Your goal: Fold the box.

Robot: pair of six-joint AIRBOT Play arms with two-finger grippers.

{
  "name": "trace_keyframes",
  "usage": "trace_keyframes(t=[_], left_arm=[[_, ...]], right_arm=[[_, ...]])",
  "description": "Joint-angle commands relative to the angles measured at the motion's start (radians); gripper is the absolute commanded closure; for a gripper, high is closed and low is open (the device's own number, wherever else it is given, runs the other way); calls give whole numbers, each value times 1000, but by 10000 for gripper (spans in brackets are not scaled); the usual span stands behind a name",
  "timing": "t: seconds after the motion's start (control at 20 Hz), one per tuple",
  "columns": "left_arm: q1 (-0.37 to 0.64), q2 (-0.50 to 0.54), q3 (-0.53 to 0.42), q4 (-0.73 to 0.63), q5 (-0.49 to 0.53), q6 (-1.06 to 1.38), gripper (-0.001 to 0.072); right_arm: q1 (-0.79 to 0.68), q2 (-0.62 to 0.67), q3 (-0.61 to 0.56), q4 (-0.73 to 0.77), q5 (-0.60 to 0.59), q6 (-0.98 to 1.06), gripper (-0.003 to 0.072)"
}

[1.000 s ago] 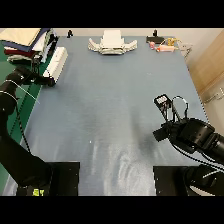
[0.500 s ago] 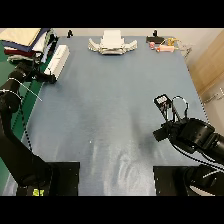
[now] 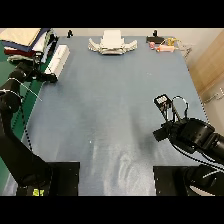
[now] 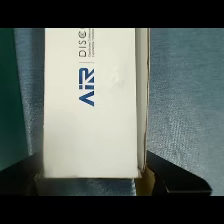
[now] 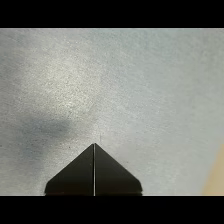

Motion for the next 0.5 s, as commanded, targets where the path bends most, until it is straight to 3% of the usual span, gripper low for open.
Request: trace_keyframes(t=[0.0,0.2,0.45], left_arm=[[3,4,0,5,-31,-5,13],[15,66,0,98,-146,-5,13],[45,240,0,273,-414,-106,13]], right_arm=[[0,0,1,0,0,0,682],[0,0,1,0,0,0,682],[0,0,1,0,0,0,682]])
